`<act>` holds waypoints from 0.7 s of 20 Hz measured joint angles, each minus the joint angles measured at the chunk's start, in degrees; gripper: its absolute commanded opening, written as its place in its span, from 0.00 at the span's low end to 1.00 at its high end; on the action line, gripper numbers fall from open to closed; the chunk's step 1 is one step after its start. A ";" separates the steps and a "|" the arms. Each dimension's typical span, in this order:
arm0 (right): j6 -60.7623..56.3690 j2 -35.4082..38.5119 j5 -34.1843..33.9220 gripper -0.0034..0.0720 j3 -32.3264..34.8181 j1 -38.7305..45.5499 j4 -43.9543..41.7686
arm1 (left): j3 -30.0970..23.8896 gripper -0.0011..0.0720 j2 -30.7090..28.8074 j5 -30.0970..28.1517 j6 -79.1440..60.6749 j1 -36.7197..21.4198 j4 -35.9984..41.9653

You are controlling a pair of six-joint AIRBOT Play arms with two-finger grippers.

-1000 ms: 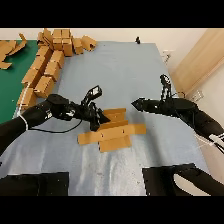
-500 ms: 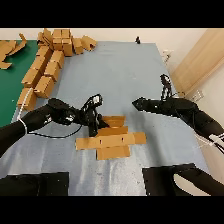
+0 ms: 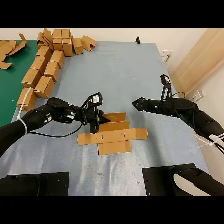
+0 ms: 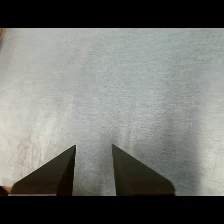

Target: Fold the box.

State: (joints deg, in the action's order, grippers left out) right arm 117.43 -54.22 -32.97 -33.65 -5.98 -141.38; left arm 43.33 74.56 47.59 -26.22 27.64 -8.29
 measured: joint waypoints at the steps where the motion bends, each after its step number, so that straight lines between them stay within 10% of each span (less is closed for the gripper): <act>1: 0.02 0.00 0.00 0.51 0.00 -0.02 0.00 | -0.04 0.03 0.00 -0.02 -0.66 0.26 0.04; 14: 0.02 0.00 0.00 0.51 0.00 -0.09 0.00 | -3.30 0.03 1.42 -0.09 -3.85 1.64 -1.40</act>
State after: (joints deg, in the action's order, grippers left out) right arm 117.45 -54.22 -32.97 -33.65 -6.07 -141.38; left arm 40.03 75.99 47.51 -30.06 29.28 -9.69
